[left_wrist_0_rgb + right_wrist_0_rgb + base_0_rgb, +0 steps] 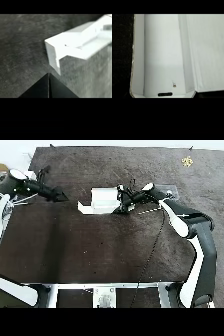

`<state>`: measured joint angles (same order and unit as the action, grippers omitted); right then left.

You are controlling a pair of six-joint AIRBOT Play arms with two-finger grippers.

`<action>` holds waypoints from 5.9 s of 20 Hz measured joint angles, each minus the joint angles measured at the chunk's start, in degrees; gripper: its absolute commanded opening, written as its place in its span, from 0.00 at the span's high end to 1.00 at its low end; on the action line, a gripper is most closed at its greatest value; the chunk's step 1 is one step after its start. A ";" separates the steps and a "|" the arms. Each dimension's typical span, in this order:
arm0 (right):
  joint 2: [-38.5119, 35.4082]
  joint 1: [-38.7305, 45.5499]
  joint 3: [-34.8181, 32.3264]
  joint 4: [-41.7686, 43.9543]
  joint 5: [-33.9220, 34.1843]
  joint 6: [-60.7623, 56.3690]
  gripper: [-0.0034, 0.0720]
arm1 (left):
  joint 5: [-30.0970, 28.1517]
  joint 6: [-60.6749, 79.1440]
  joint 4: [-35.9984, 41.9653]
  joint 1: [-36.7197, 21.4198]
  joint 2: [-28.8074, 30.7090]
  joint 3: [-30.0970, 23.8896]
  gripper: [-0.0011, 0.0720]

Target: Fold the box and place the chain.

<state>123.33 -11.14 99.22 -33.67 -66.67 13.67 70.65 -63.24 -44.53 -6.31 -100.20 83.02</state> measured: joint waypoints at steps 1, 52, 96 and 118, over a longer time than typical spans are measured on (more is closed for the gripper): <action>0.00 0.00 0.00 0.00 0.00 0.00 0.45 | -2.19 -0.33 0.48 0.28 0.02 -2.14 0.97; 0.00 0.00 0.00 0.00 0.00 0.02 0.45 | -3.72 -18.03 -7.72 19.61 -7.45 10.54 0.51; 0.00 0.00 0.00 0.00 0.02 0.00 0.45 | 7.67 -57.88 -50.56 35.19 -20.52 32.20 0.91; 0.00 0.00 0.00 0.00 0.00 0.02 0.45 | 12.24 -42.71 -50.62 35.01 -12.24 32.72 0.15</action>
<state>123.33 -11.14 99.22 -33.67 -66.67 13.69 82.89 -105.95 -95.15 28.71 -112.44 115.74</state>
